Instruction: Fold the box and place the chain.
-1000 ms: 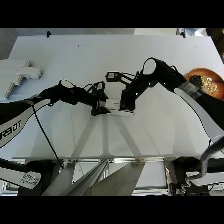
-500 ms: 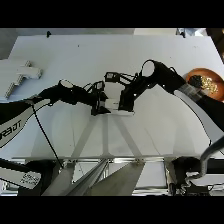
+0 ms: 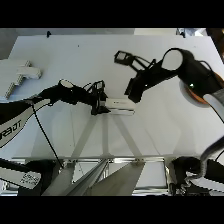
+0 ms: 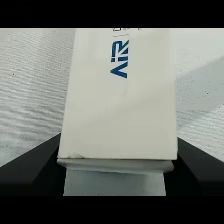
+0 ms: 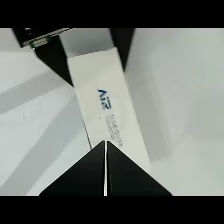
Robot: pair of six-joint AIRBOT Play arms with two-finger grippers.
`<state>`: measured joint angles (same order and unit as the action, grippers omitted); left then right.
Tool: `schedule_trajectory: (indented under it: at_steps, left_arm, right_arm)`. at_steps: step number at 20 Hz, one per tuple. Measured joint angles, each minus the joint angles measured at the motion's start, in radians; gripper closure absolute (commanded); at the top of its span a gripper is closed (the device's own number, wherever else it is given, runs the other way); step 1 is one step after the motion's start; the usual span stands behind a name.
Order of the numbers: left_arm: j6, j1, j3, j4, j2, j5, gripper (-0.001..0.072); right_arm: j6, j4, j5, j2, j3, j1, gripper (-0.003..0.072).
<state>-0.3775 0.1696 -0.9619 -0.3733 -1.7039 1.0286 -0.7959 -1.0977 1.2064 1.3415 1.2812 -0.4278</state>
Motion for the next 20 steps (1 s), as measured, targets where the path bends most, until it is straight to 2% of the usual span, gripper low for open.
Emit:
schedule_trajectory:
  at_steps: [2, 7, 10, 14, 20]
  left_arm:
    - [0.000, 0.000, 0.000, 0.000, 0.000, 0.000, 0.0254]
    - [0.000, 0.000, 0.000, 0.000, 0.000, 0.001, 0.0254]
    - [0.000, 0.000, 0.000, 0.000, 0.000, 0.001, 0.0254]
    - [0.000, 0.000, 0.000, 0.000, 0.000, 0.001, 0.0254]
    - [-0.005, 0.000, 0.000, -0.005, 0.000, 0.002, 0.0254]
  right_arm:
    - [-0.053, 0.022, 0.000, -0.010, -0.025, 0.049, 0.0673]
    - [0.037, 0.349, -0.033, -0.019, -0.196, 0.148, 0.0675]
    - [0.089, 0.462, -0.097, -0.008, -0.294, 0.163, 0.0675]
    - [0.113, 0.493, -0.132, 0.046, -0.364, 0.143, 0.0675]
    - [0.099, 0.485, -0.168, 0.097, -0.386, 0.099, 0.0676]
